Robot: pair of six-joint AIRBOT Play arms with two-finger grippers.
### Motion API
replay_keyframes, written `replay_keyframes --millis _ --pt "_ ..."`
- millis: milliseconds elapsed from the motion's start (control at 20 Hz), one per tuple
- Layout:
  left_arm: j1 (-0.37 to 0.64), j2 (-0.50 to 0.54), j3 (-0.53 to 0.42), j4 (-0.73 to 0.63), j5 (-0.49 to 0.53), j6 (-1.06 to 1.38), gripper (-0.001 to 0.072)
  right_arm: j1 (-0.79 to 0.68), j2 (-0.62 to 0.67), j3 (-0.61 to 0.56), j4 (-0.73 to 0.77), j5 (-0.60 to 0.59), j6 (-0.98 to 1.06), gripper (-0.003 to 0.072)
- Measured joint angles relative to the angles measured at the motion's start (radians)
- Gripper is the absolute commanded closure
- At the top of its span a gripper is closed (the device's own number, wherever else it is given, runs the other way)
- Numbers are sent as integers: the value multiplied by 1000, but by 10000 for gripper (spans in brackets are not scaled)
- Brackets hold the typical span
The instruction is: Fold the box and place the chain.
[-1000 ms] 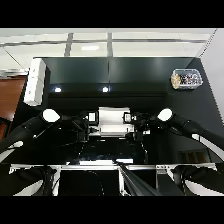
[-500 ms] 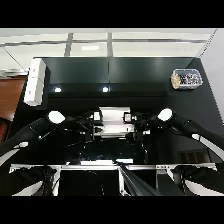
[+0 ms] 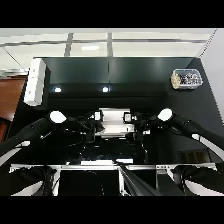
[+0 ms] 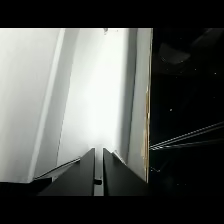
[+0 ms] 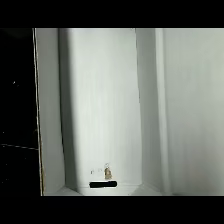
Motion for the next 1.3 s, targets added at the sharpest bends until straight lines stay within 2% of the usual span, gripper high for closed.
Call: replay_keyframes --millis 50,100,150,200,300,450,550,700,850,1000,1150,1300 --pt "0 0 0 -2 0 0 314 0 0 0 0 0 0 619" --pt "1 0 0 -2 1 -6 406 0 0 0 -1 0 -1 619" --pt "3 2 2 3 1 -14 652 0 0 0 0 0 -1 619" --pt "10 9 8 18 -4 -37 684 0 0 0 0 0 1 619" --pt "36 40 29 78 -39 -137 684 0 0 0 1 0 1 619" --pt "111 124 61 259 -79 -412 684 0 0 0 0 0 1 619" --pt "193 185 70 383 -122 -649 683 0 0 0 0 0 1 619" --pt "344 219 50 468 -207 -1011 683 0 0 0 0 0 0 619" --pt "487 186 -13 420 -309 -1231 686 0 0 0 0 0 0 619" --pt "549 103 -63 317 -354 -1289 686 0 0 0 0 0 0 619" --pt "525 11 -79 227 -329 -1304 686 0 0 0 0 0 0 619" --pt "451 -55 -69 137 -293 -1273 686 0 0 0 0 0 0 619"
